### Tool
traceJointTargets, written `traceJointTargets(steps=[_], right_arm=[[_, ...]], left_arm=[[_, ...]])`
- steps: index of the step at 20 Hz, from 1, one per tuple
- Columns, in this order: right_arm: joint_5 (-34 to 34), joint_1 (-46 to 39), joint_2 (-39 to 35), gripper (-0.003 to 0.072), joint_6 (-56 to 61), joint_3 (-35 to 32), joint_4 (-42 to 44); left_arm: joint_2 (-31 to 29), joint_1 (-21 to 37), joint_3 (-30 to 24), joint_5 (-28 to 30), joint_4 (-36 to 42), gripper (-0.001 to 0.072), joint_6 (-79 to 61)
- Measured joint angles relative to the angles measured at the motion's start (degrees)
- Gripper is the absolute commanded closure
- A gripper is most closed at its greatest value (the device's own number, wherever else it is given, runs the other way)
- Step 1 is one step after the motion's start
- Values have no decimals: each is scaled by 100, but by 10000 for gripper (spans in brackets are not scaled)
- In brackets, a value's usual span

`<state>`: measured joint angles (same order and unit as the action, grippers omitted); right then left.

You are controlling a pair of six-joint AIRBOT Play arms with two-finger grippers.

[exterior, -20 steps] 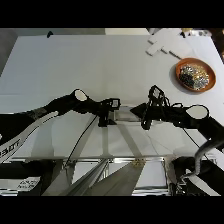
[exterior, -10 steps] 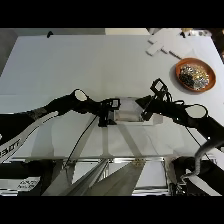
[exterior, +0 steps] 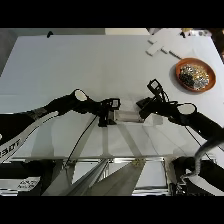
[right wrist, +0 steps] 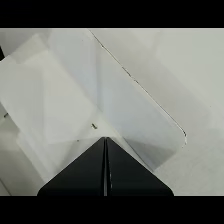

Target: Fold the box and place the chain.

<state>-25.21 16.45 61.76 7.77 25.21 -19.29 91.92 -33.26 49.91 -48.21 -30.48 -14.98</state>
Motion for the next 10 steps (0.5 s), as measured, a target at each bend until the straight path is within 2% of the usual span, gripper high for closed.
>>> traceJointTargets(steps=[3, 7, 10], right_arm=[[-72, 0, -284, 675, 44, -2, -9], [-245, 0, -1014, 675, 76, -4, -195], [-581, 0, -1552, 676, 87, -4, -1117]], left_arm=[[0, 0, 0, 0, -2, 701, -2], [0, -2, 0, 0, -2, 701, -2], [0, -2, 0, 0, -2, 701, -2]])
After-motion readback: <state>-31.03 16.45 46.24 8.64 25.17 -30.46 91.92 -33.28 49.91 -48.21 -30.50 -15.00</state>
